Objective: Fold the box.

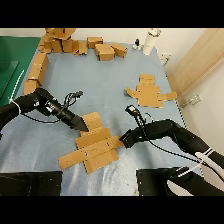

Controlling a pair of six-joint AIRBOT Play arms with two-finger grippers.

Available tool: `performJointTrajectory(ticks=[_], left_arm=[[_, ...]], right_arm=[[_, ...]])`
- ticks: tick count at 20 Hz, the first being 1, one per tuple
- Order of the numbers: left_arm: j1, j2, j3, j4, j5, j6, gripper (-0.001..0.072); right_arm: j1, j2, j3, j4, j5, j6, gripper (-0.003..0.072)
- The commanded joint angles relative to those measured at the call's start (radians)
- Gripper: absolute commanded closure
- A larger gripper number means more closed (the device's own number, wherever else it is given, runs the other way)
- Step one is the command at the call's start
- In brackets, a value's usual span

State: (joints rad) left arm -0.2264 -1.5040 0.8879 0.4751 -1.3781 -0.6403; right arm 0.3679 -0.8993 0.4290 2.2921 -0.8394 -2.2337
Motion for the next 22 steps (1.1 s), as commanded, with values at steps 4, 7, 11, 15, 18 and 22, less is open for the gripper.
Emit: performJointTrajectory(ticks=[4, 7, 11, 15, 18, 22], left_arm=[[-0.027, -0.001, 0.0, 0.033, 0.022, 0.0, 0.0606], [-0.027, -0.001, 0.004, 0.033, 0.043, 0.001, 0.0613], [-0.027, 0.0, 0.004, 0.033, 0.032, 0.014, 0.0697], [-0.027, 0.001, 0.027, 0.033, 0.032, 0.031, 0.0698], [-0.028, 0.01, 0.083, 0.034, 0.021, 0.035, 0.0698], [-0.045, 0.068, 0.114, 0.053, 0.078, 0.099, 0.0699]], right_arm=[[0.0, 0.001, 0.0, 0.001, 0.002, 0.001, 0.0685], [0.0, 0.001, 0.0, 0.001, 0.001, 0.001, 0.0685], [0.0, 0.001, 0.0, 0.0, 0.002, 0.0, 0.0683], [-0.005, 0.001, 0.005, -0.043, 0.027, 0.02, 0.0319], [-0.046, 0.001, 0.031, -0.11, 0.026, 0.134, 0.0307], [-0.128, 0.018, 0.128, -0.16, -0.075, 0.294, 0.0353]])
